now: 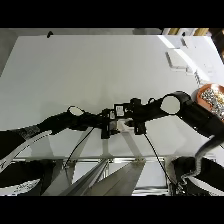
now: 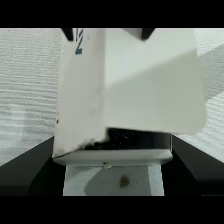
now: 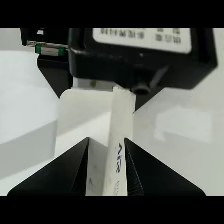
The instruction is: Fold the box and place the chain.
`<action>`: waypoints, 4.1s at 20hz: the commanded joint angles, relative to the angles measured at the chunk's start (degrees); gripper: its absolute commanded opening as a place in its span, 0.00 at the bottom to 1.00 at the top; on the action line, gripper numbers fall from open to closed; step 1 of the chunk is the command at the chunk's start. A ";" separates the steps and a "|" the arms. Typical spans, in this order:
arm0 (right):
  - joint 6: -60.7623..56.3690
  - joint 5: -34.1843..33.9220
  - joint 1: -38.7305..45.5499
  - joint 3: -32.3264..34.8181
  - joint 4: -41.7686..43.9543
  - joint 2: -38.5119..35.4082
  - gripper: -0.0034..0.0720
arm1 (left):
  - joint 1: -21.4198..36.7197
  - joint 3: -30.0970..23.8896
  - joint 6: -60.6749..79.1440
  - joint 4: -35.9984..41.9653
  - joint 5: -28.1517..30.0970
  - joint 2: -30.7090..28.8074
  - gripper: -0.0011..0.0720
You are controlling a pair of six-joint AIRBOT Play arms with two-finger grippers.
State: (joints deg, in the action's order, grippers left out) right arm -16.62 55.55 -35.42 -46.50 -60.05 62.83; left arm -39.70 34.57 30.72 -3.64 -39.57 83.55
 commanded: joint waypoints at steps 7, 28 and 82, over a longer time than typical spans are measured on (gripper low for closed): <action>-0.02 -1.97 -1.42 0.09 -1.22 0.04 0.13 | -0.02 0.02 0.09 0.00 -0.11 -0.04 0.30; -1.53 -7.37 -3.08 3.48 -2.69 -0.94 0.10 | -0.02 0.02 0.09 0.00 -0.11 -0.04 0.30; -8.94 1.92 -3.02 3.91 -4.74 -3.02 0.43 | -0.02 0.02 0.09 0.00 -0.11 -0.04 0.30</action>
State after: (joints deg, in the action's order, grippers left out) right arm -25.50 56.86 -38.39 -42.61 -66.24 60.71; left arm -39.75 34.57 30.87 -3.77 -39.86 83.50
